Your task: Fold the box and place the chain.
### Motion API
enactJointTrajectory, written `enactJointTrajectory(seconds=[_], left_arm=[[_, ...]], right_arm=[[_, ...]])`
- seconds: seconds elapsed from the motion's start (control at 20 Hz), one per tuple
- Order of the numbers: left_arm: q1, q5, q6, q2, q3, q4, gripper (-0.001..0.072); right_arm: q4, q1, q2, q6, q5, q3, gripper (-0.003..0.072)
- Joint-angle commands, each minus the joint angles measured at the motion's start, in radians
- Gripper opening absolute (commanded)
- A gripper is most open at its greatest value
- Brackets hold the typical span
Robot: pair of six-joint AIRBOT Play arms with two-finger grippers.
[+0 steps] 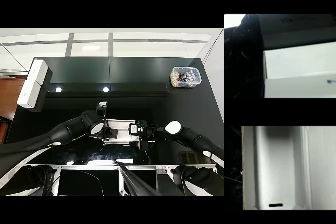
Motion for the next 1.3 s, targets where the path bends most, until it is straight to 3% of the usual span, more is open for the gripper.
enactJointTrajectory(seconds=[0.0, 1.25], left_arm=[[-0.004, -0.010, -0.047, -0.015, 0.003, 0.017, 0.0227], [-0.003, -0.023, -0.117, -0.022, 0.003, 0.040, 0.0227]], right_arm=[[0.000, 0.001, 0.000, 0.000, 0.000, 0.000, 0.0403], [0.000, 0.001, 0.000, 0.000, 0.000, 0.000, 0.0402]])
